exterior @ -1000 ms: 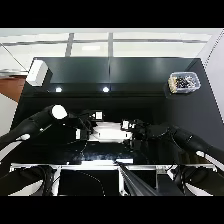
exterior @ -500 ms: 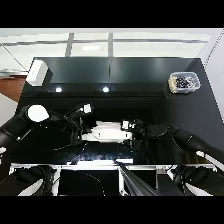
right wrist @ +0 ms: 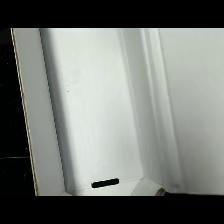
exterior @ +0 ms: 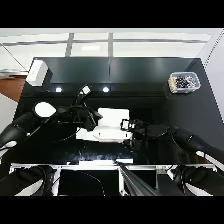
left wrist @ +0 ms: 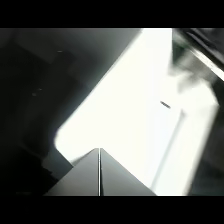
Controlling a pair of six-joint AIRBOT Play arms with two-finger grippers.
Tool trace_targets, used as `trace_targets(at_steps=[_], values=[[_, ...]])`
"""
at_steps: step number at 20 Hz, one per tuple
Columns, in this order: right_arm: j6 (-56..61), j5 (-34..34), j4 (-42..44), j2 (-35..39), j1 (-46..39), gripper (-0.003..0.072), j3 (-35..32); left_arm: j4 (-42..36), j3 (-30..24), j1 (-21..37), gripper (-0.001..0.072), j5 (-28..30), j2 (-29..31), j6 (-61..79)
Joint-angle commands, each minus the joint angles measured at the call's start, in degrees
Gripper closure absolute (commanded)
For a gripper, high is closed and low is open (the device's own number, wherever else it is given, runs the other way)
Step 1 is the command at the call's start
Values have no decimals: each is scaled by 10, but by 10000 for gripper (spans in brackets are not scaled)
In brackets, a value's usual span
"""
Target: Fold the box and place the chain.
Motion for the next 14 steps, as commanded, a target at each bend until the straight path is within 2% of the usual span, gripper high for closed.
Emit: trace_targets(at_steps=[1, 5, 9, 13, 14], values=[[1, 0, 0, 0, 0, 332, 0, -13, 1, -9, 682, 39, -53, 0], [1, 0, 0, 0, 0, 332, 0, -14, 1, -9, 682, 56, -92, 0], [1, 0, 0, 0, 0, 332, 0, -5, 3, -8, 682, 25, -94, 0], [1, 4, -1, 0, 0, 332, 0, 54, 24, 34, 678, -9, -42, -5], [1, 4, -1, 0, 0, 332, 0, 59, 27, 53, 606, -32, -22, -5]])
